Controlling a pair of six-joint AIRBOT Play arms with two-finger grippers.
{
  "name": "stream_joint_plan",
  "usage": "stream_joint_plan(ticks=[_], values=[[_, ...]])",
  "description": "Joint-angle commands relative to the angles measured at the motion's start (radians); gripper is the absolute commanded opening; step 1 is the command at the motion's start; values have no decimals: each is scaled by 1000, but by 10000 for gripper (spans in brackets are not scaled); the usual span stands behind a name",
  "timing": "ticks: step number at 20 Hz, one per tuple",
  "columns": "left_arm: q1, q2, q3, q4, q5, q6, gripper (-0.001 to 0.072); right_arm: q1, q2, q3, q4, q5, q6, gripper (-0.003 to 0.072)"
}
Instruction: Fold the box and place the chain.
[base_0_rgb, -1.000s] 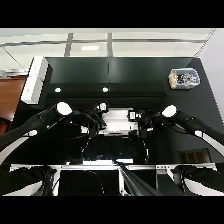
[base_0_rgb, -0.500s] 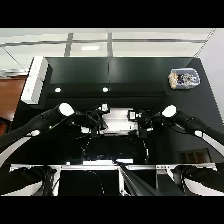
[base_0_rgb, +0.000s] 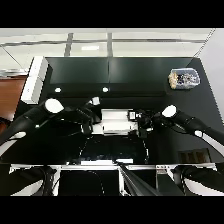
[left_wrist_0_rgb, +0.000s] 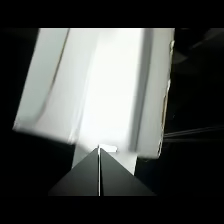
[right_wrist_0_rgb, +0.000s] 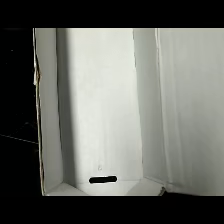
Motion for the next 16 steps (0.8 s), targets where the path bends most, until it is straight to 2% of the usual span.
stream_joint_plan(ticks=[1,5,8,10,13,16], values=[[126,104,1,121,-79,-209,26,1,0,-1,0,0,0,238],[304,122,-5,162,-201,-398,26,1,0,-1,-1,1,0,238],[415,107,-48,164,-165,-872,25,1,0,-1,0,0,0,238],[503,59,-82,133,-203,-1096,26,1,0,-1,-1,0,0,238],[604,-59,-139,-76,-311,-1007,25,1,0,-1,-1,1,0,238],[546,-149,-143,-79,-306,-1002,24,1,0,-1,-1,0,0,238]])
